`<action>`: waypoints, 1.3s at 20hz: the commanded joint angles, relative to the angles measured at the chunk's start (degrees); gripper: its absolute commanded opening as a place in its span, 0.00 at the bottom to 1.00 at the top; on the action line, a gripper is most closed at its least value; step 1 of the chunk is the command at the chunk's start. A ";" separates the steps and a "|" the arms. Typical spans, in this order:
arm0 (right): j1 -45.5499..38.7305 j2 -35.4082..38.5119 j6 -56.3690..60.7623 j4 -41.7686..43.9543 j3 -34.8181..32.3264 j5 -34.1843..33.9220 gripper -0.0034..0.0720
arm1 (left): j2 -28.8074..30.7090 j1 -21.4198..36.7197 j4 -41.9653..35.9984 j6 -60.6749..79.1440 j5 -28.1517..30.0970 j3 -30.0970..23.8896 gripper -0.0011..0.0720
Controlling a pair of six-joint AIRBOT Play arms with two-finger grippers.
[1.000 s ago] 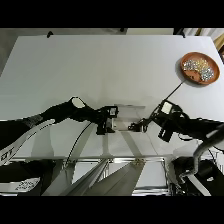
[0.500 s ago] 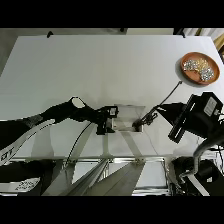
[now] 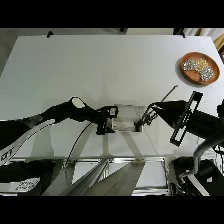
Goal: Fold the box and place the chain.
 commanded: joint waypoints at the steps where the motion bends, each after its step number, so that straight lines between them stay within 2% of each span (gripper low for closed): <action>1: 0.09 -1.44 -0.66 3.48 0.04 1.16 0.07 | 0.00 0.00 0.00 0.02 0.00 -0.02 0.36; 6: 0.74 -11.76 -1.66 4.44 0.04 5.62 0.07 | 0.00 -0.02 0.02 0.02 0.00 -0.02 0.36; 13: 8.68 -28.33 -2.58 4.44 0.04 1.81 0.07 | 0.00 0.00 0.02 0.02 0.00 -0.02 0.36; 15: 8.90 -31.39 -2.49 3.63 0.02 3.06 0.07 | 0.00 0.00 0.02 0.02 0.00 -0.02 0.36; 18: 8.90 -33.53 -0.96 1.49 -1.03 3.32 0.08 | 0.00 0.00 0.02 0.02 0.00 -0.02 0.36; 19: 8.90 -33.53 -0.94 1.49 -1.92 1.95 0.14 | 0.00 0.00 0.02 0.02 0.02 -0.02 0.36; 21: 8.90 -33.53 -0.52 1.49 -3.78 -0.39 0.19 | 0.00 0.00 0.00 0.02 0.00 -0.02 0.36; 26: 8.90 -33.53 -0.55 1.38 -5.01 -0.74 0.21 | 0.00 0.00 0.00 0.02 0.00 -0.02 0.36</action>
